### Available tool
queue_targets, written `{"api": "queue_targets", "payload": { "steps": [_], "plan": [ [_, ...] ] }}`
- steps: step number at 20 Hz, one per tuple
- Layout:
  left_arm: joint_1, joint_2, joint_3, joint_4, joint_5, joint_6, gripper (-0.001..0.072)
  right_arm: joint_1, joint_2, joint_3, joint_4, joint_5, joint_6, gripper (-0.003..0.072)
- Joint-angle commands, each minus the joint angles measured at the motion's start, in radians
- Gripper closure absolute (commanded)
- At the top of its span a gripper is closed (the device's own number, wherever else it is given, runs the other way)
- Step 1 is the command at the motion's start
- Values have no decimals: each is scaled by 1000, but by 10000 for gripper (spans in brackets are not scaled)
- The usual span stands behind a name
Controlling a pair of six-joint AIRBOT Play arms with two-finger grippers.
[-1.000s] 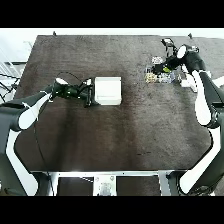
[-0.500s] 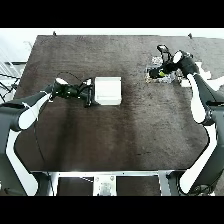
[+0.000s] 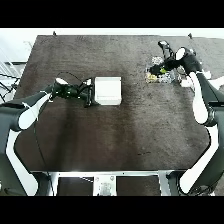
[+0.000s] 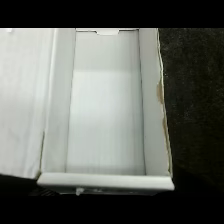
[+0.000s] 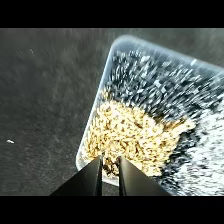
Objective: Fold the box and place the chain.
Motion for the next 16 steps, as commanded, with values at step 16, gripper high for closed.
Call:
{"api": "queue_targets", "payload": {
  "steps": [16],
  "plan": [
    [0,0,0,1,0,0,292,123,640,3,10,37,-3,681]
  ]
}}
